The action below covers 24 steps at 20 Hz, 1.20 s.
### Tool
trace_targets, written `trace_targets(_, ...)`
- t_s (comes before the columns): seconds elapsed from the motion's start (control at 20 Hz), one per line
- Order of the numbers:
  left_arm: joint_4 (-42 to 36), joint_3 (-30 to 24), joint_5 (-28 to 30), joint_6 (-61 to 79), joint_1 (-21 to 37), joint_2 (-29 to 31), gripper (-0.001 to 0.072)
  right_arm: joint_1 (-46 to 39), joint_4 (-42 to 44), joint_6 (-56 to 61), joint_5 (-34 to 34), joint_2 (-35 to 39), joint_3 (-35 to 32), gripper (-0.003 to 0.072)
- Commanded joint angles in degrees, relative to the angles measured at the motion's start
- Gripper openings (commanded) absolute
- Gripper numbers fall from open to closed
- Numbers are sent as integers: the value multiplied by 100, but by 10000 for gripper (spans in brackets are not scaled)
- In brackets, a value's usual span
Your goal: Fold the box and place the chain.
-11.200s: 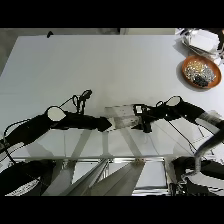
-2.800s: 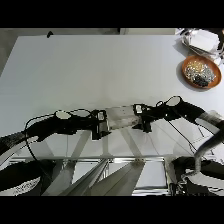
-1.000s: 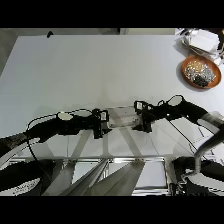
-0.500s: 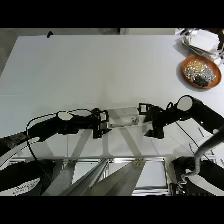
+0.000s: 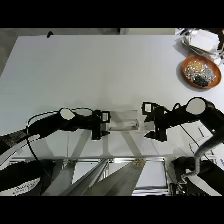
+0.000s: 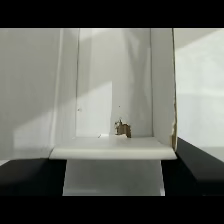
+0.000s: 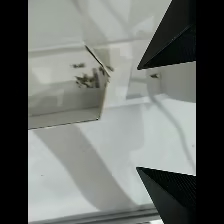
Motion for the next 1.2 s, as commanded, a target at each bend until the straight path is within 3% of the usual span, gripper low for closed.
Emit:
trace_targets(0.0, 522, 177, 55, -472, 4, -11, 132, 2, 573, -22, -9, 72, 4, 634)
trace_targets(0.05, 529, 177, 63, -474, 4, -17, 132, 2, 767, -22, -42, 72, 4, 580)
trace_targets(0.15, 527, 177, 74, -474, 4, -17, 132, 4, 1211, -50, -122, 72, 4, 394)
trace_targets(0.3, 527, 177, 72, -472, 4, -22, 132, 184, 1508, -192, -531, 70, 4, 359)
trace_targets(0.35, 527, 177, 72, -472, 4, -20, 133, 295, 1510, -192, -697, 63, 4, 252)
trace_targets(0.4, 525, 177, 70, -472, 4, -20, 135, 446, 1508, -195, -925, 48, 4, 95)
trace_targets(0.45, 525, 177, 66, -472, 4, -20, 137, 610, 1513, -192, -1217, 33, 4, 16)
trace_targets(0.6, 525, 177, 66, -472, 4, -20, 137, 1073, 1696, -111, -2524, -144, 4, 18)
trace_targets(0.8, 522, 177, 63, -472, 4, -20, 137, 1172, 1753, 922, -4142, -723, 4, 18)
trace_targets(1.15, 522, 177, 66, -472, 2, -20, 137, 1043, 960, 1847, -3648, -1408, 4, 18)
